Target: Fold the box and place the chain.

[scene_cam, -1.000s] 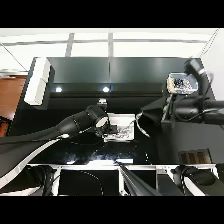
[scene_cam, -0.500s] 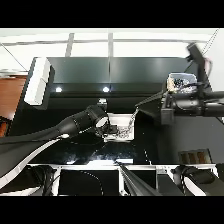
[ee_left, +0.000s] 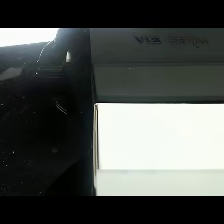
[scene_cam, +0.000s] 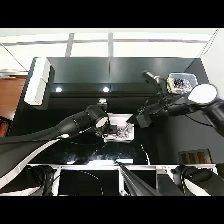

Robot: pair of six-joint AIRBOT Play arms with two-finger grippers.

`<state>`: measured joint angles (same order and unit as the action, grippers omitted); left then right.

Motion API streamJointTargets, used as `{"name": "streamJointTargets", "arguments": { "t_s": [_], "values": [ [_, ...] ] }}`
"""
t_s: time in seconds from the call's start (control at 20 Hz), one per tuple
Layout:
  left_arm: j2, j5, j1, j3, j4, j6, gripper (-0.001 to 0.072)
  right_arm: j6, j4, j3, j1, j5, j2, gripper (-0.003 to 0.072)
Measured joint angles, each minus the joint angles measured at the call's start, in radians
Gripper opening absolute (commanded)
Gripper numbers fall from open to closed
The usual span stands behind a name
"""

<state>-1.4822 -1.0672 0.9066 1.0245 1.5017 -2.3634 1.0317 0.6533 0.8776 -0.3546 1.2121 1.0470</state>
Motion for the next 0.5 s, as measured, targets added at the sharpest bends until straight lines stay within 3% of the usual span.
{"name": "streamJointTargets", "arguments": {
  "t_s": [0.2, 0.25, 0.3, 0.35, 0.5],
  "values": [
    [0.0, 0.004, 0.0, 0.0, 0.0, 0.0, 0.0025, 0.036, 0.08, -0.004, -0.029, -0.027, 0.075, 0.0015],
    [0.0, 0.006, 0.0, 0.0, 0.0, 0.0, 0.0025, 0.041, 0.089, -0.005, -0.037, -0.032, 0.09, 0.0049],
    [0.0, 0.008, 0.0, 0.0, 0.0, 0.0, 0.0025, 0.044, 0.095, -0.007, -0.045, -0.037, 0.104, 0.0304],
    [0.0, 0.01, 0.0, 0.0, 0.0, 0.0, 0.0025, 0.049, 0.101, -0.008, -0.05, -0.039, 0.114, 0.0391],
    [0.0, 0.015, 0.0, 0.0, -0.001, 0.0, 0.0025, 0.06, 0.114, -0.009, -0.039, -0.027, 0.126, 0.0392]
  ]
}}
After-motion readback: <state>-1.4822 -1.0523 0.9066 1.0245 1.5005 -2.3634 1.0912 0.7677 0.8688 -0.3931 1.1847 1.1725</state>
